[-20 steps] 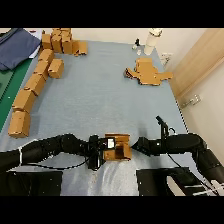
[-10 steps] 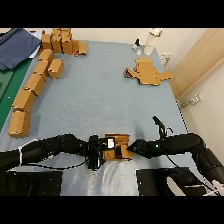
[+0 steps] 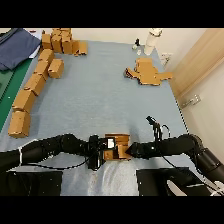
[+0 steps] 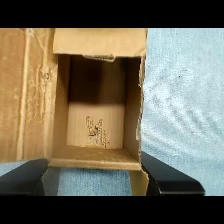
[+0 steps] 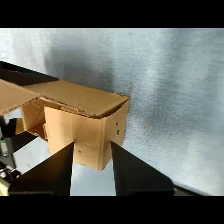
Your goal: Fold the box.
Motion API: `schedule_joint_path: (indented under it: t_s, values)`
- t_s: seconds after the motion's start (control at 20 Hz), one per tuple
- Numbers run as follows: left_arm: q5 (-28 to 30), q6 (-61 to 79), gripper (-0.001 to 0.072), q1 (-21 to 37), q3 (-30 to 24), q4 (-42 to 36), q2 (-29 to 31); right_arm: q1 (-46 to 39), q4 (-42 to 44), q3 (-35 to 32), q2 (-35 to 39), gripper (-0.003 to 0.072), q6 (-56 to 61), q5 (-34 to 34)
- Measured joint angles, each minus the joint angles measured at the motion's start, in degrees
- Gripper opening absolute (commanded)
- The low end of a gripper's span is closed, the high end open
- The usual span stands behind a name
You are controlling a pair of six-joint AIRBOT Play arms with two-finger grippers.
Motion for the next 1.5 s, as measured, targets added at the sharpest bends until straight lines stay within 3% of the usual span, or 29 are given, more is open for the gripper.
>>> schedule_joint_path:
  t_s: [0.45, 0.95, 1.1, 1.25, 1.5]
  values:
    - [0.00, 0.00, 0.0451, 0.02, 0.00, 0.00, 0.00, 18.40, -20.48, 12.63, -17.92, 0.0367, 17.16, -0.26]
    - [-0.04, 0.00, 0.0451, 0.02, 0.00, 0.02, 0.00, 25.99, -25.14, 18.82, -30.62, 0.0374, 25.22, -1.75]
    - [-0.04, 0.00, 0.0451, 0.02, -0.02, 0.00, 0.00, 27.06, -26.16, 19.08, -32.20, 0.0288, 27.71, -2.45]
    - [-0.02, -0.02, 0.0451, 0.02, -0.02, -0.02, 0.00, 27.43, -27.34, 19.15, -32.96, 0.0151, 29.11, -2.75]
    - [-0.09, -0.11, 0.0451, 0.02, 0.00, -0.04, 0.02, 27.58, -27.96, 19.15, -33.44, 0.0041, 30.14, -2.27]
